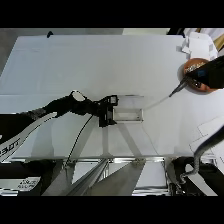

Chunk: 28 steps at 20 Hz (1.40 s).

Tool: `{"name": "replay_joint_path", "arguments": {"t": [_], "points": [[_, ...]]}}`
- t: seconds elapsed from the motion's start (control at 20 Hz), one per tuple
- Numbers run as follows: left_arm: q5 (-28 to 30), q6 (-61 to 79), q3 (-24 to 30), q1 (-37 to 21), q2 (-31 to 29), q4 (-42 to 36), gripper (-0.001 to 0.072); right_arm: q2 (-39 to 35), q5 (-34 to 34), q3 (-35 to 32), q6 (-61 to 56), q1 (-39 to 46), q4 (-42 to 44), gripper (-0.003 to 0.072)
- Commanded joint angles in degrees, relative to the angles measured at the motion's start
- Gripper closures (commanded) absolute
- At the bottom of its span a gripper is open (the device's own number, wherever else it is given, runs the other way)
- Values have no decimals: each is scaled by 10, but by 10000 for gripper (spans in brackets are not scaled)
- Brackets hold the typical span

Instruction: Fold the box and place the chain.

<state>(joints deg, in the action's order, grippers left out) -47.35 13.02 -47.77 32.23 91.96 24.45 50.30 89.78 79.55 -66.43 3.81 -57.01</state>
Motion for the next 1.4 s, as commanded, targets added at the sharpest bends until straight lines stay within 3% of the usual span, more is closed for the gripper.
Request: {"name": "replay_joint_path", "arguments": {"t": [0.0, 0.2, 0.4, 0.75, 1.35], "points": [[0, 0, 0, 0, 0, 0, 457, -7, 11, -9, -8, -61, -2, 679], [0, 0, 0, 0, 0, 0, 457, -7, -29, -60, -5, -136, -24, 679], [0, 0, 0, 0, 0, 0, 457, -5, -141, -154, -6, -217, -92, 679], [0, 0, 0, 0, 0, 0, 457, 45, -326, -292, -4, -283, -88, 680], [0, 0, 0, 0, 0, 0, 457, 227, -425, -319, 7, -392, -87, 679]]}}
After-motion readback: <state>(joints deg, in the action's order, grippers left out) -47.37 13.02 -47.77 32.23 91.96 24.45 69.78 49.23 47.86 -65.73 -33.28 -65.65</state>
